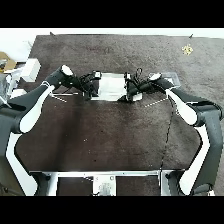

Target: Fold the box and place the chain.

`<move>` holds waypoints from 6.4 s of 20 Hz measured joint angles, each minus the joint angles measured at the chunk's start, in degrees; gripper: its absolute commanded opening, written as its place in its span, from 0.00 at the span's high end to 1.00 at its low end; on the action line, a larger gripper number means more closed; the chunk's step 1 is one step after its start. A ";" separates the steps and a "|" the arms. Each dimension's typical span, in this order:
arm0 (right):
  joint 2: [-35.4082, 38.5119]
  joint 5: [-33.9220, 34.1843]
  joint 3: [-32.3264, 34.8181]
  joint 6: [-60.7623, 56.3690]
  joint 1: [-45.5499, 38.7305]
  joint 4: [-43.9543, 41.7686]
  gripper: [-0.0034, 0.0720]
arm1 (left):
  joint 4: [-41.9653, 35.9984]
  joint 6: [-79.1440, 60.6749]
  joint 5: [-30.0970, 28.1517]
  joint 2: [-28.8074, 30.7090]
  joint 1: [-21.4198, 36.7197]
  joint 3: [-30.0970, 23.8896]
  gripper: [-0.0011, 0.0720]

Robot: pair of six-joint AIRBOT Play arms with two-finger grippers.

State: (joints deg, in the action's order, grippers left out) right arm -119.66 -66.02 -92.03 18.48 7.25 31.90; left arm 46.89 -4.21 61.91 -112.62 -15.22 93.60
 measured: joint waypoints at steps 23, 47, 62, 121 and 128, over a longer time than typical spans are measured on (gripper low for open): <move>0.02 0.04 0.00 0.07 0.02 0.09 0.36 | -9.60 -3.02 -0.22 -1.97 -1.14 -0.02 0.00; 0.02 0.02 0.00 -0.04 0.02 -0.04 0.36 | -3.08 49.96 13.40 -1.16 8.44 16.74 0.97; 0.02 0.02 0.00 -0.04 0.02 0.00 0.36 | -4.52 67.21 14.45 -1.18 18.53 7.08 0.97; 0.02 0.00 0.00 -0.02 0.02 0.00 0.36 | 15.02 91.89 9.03 -1.18 -4.90 13.53 0.49; 0.02 0.00 0.00 -0.04 0.02 0.00 0.36 | 24.65 100.19 8.81 -2.40 -8.98 16.81 0.49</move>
State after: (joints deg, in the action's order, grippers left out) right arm -119.63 -66.02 -92.03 18.44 7.27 31.90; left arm 71.55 95.98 70.72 -115.02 -24.21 110.41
